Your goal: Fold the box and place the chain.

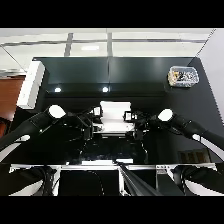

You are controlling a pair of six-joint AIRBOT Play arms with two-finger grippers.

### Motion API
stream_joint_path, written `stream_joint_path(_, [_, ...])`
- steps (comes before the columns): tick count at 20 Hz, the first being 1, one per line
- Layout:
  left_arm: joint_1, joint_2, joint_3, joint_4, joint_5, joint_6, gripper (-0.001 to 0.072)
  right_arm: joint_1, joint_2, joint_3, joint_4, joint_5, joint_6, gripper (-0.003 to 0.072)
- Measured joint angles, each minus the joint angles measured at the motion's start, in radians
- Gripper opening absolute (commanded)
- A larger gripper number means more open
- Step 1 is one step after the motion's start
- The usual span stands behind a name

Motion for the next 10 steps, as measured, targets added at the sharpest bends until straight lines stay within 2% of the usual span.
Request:
stream_joint_path(3, [-0.019,-0.018,0.000,-0.045,0.014,0.000,0.0328,0.000,0.000,0.000,0.000,0.000,0.000,0.0406])
stream_joint_path(5, [-0.026,-0.025,0.000,-0.057,0.024,-0.001,0.0120,0.000,0.000,0.000,0.000,0.000,0.000,0.0407])
stream_joint_path(7, [-0.030,-0.029,0.000,-0.060,0.032,0.000,0.0116,0.000,0.000,0.000,0.000,0.000,0.001,0.0407])
stream_joint_path(8, [-0.031,-0.030,0.000,-0.059,0.036,0.000,0.0209,0.000,0.000,0.000,0.000,0.000,0.002,0.0406])
stream_joint_path(9, [-0.031,-0.031,0.000,-0.055,0.036,0.000,0.0370,0.000,0.000,0.000,0.000,0.000,0.002,0.0407])
stream_joint_path(10, [-0.032,-0.032,0.000,-0.054,0.039,-0.001,0.0408,0.000,0.000,0.000,0.000,0.000,0.001,0.0407])
